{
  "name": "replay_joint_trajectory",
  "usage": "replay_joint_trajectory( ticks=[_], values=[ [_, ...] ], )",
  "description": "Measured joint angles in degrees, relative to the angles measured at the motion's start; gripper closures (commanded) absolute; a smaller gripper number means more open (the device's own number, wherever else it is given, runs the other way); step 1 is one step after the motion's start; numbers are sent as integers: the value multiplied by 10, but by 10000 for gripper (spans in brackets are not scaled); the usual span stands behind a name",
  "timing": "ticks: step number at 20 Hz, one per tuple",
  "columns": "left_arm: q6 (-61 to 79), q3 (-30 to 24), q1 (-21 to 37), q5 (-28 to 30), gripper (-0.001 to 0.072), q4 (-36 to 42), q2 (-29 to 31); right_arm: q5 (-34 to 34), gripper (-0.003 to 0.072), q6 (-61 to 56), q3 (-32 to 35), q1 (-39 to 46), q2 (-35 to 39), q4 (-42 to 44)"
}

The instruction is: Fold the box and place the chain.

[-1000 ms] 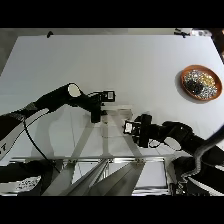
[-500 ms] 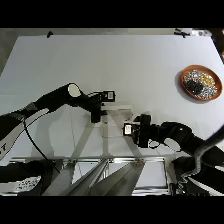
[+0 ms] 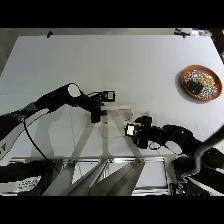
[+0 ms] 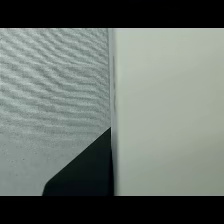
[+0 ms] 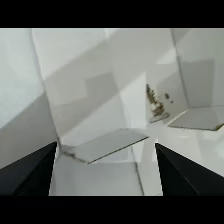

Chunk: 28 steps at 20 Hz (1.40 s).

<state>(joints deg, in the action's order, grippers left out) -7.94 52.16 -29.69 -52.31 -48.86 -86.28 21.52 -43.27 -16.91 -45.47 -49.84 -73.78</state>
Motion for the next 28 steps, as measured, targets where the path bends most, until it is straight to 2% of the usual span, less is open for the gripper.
replay_joint_trajectory(
  ticks=[9,15,21,28],
  values=[
    [0,0,0,0,697,0,0,-104,-16,-2,4,0,-27,21],
    [0,0,0,0,697,0,0,-127,1,68,4,34,-8,73],
    [0,0,0,0,697,0,0,-111,0,233,3,76,-6,191],
    [0,0,0,0,697,0,0,-32,0,378,-11,122,-30,311]
  ],
)
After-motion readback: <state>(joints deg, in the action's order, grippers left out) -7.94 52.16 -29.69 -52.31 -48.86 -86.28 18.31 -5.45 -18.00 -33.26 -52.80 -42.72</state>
